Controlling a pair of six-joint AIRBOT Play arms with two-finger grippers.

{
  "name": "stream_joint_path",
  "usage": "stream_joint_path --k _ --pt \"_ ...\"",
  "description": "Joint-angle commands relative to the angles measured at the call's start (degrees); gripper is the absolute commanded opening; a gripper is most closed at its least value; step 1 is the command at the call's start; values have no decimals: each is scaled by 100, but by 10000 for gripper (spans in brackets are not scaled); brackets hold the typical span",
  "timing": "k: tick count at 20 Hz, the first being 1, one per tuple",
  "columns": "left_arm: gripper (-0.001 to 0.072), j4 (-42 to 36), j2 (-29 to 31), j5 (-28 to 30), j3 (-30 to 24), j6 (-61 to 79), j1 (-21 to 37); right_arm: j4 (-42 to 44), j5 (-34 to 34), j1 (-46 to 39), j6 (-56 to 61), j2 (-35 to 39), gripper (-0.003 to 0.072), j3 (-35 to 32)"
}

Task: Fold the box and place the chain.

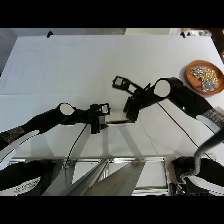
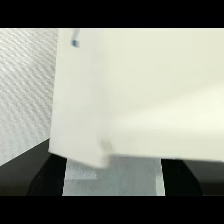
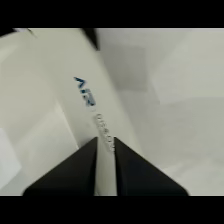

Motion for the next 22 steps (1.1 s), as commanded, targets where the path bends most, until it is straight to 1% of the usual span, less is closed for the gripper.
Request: stream_joint_path --k 1,6,11,16,17,18,20,21,22 --pt "11 2 2 0 -2 0 -4 26 402 262 -426 31 198 -11" --pt "11 2 2 2 -2 0 -4 15 350 459 -1117 59 200 -11" --pt "11 2 2 2 -2 0 -4 -629 -63 457 -1156 59 201 -11" --pt "11 2 2 0 -2 0 -4 -629 -144 457 -1274 57 199 -11" --pt "11 2 2 0 -2 0 -4 -629 -142 457 -1272 59 192 -11" --pt "11 2 2 0 -2 0 -4 -629 -142 457 -1261 59 149 -11" --pt "11 2 2 0 -2 0 -4 -627 -142 457 -1259 57 141 -11" --pt "11 2 2 0 -2 0 -4 -625 -140 457 -1257 57 85 -11" --pt "11 2 2 0 -2 0 -4 -623 -140 459 -1257 57 78 -15"
